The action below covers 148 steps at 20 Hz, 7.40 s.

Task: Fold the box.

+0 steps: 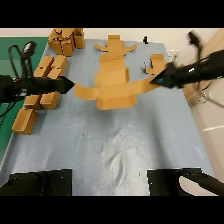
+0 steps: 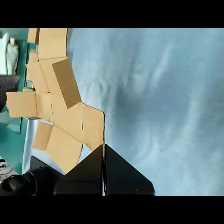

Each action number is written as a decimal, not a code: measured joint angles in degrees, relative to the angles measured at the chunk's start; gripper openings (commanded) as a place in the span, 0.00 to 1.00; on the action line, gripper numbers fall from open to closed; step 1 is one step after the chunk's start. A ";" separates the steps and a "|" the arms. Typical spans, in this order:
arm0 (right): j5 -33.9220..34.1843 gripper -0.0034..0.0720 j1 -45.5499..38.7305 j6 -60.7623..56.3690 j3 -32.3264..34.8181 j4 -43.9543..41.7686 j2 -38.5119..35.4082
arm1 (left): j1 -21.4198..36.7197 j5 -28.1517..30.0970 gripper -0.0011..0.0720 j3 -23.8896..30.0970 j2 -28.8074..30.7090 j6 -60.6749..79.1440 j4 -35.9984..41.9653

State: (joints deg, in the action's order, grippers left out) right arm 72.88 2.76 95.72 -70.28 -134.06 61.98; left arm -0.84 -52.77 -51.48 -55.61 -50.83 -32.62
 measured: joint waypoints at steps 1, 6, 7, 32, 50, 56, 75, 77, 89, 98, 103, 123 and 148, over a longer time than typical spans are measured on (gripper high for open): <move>-3.10 0.05 2.80 0.79 3.78 -0.33 -0.33 | 1.27 -0.55 0.95 0.00 -0.02 -0.07 0.00; -24.13 0.05 12.57 5.33 23.28 -1.05 -1.05 | 3.74 -4.96 0.95 -0.04 -2.67 0.20 -0.81; -27.76 0.05 13.44 6.54 26.27 -0.92 -1.07 | 3.65 -6.16 0.95 -0.02 -4.11 0.52 -0.96; -49.37 0.05 18.36 27.71 38.49 -0.35 0.83 | -6.93 -17.18 0.50 -12.35 -43.01 22.91 21.07; -45.29 0.60 18.43 27.19 38.23 0.94 -0.15 | -7.50 -20.24 0.04 -15.30 -43.32 38.16 15.43; -39.15 0.73 18.32 27.78 37.62 18.82 -8.59 | -11.17 -23.19 0.03 -20.44 -41.68 53.70 8.74; -33.66 0.75 41.53 54.23 38.75 25.27 -10.03 | -12.81 -17.42 0.03 -4.98 -33.24 82.42 21.35; -38.01 0.75 42.75 54.31 38.84 27.89 -6.99 | -12.33 -16.81 0.04 -4.17 -33.24 83.93 22.29; -52.43 0.75 43.65 54.29 38.84 33.35 1.86 | -11.34 -12.74 0.04 -3.41 -34.95 85.90 19.54; -61.70 0.85 41.72 46.84 38.75 33.70 2.34 | -11.10 -19.78 0.04 -4.28 -34.99 85.57 20.06; -62.62 0.88 40.13 40.72 38.73 33.22 1.97 | -11.17 -25.57 0.04 -4.83 -34.99 81.94 20.41; -62.99 0.88 39.74 38.88 38.66 39.82 0.11 | -11.28 -20.68 0.04 -4.92 -35.08 79.30 15.72; -58.82 0.91 36.92 38.93 34.38 37.24 4.70 | -11.28 -22.64 0.04 -4.92 -35.08 79.25 15.80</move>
State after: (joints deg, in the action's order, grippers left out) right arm 14.06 39.68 134.65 -35.90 -96.82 66.67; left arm -12.12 -75.42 -56.40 -90.70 28.42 -16.82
